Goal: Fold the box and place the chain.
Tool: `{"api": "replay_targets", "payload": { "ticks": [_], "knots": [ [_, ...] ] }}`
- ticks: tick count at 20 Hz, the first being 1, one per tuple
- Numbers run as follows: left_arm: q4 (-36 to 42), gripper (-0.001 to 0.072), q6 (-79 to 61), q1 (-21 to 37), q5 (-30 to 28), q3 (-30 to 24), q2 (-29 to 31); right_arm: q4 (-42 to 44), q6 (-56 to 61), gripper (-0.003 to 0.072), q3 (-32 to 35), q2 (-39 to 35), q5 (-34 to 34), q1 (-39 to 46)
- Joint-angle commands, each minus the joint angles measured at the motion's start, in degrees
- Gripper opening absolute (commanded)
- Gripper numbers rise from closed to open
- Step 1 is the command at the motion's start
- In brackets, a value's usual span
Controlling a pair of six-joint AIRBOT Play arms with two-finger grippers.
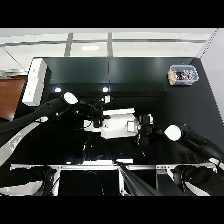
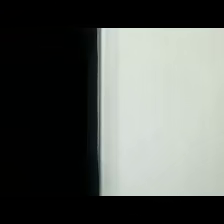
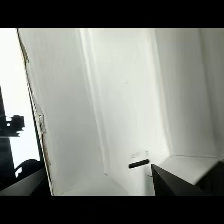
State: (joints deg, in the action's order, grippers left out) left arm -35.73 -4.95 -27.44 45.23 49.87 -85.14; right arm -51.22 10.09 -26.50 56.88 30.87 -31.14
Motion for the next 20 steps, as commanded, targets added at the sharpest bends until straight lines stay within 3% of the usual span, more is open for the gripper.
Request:
{"api": "replay_targets", "payload": {
  "ticks": [1, 9, 14, 20],
  "knots": [
    [-0.1, 0.0028, 0.0, 0.0, 0.0, 0.0, 0.0, -0.6, 0.0, 0.0708, -4.8, 0.0, 3.8, 3.4],
    [-0.1, 0.0028, 0.0, 0.0, 0.0, 0.0, 0.0, 11.2, -11.8, 0.0708, -6.3, 2.5, 5.6, 10.9],
    [-0.1, 0.0027, -0.2, 0.0, 0.1, 0.0, 0.0, 30.4, -31.2, 0.0708, -6.3, 7.4, 11.8, 14.6],
    [-1.2, 0.0027, -4.0, -0.1, 3.2, 0.7, 0.0, 24.7, -31.6, 0.0708, -6.0, 9.4, 15.8, 12.8]
  ]
}}
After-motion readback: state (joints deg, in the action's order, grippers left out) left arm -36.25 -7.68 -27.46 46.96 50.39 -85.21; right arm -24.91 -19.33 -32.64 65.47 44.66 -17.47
